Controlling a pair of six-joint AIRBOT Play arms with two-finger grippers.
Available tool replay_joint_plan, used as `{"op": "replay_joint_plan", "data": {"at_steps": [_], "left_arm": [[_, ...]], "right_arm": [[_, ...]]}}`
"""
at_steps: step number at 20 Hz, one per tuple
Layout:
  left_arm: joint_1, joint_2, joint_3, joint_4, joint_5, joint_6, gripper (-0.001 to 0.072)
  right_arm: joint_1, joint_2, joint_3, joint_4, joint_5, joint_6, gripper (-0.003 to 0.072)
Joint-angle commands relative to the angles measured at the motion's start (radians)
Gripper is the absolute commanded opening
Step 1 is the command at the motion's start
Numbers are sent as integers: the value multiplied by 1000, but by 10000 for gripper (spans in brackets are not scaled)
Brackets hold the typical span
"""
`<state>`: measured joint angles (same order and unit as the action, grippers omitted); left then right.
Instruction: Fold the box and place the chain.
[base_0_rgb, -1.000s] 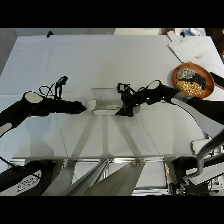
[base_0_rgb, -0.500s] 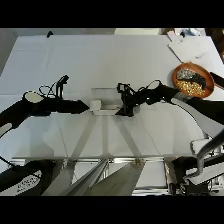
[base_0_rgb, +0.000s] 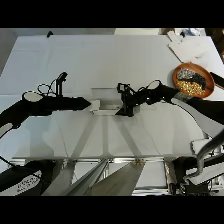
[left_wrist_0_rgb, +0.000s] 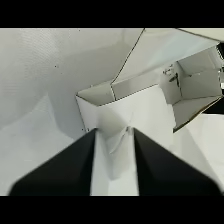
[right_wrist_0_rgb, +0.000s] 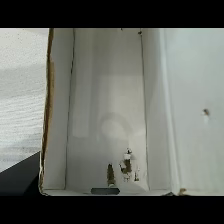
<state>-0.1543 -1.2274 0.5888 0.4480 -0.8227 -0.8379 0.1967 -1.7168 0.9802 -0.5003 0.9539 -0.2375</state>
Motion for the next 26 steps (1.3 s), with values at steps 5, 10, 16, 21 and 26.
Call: {"op": "replay_joint_plan", "data": {"at_steps": [5, 10, 16, 21, 26], "left_arm": [[-77, -33, 0, -9, 45, 34, 345], [-93, -35, 0, -18, 96, 26, 353], [-110, -35, 0, 27, 161, 27, 353], [-110, -35, 1, 50, 160, 26, 353], [-132, -35, 32, 96, 127, -12, 351]], "right_arm": [[0, 0, 0, 0, 0, 0, 525], [0, 0, 0, 0, 0, 0, 525], [0, 0, 0, 0, 0, 0, 525], [0, 0, 0, 0, 0, 0, 525], [0, 0, 0, 0, 0, 0, 525]]}}
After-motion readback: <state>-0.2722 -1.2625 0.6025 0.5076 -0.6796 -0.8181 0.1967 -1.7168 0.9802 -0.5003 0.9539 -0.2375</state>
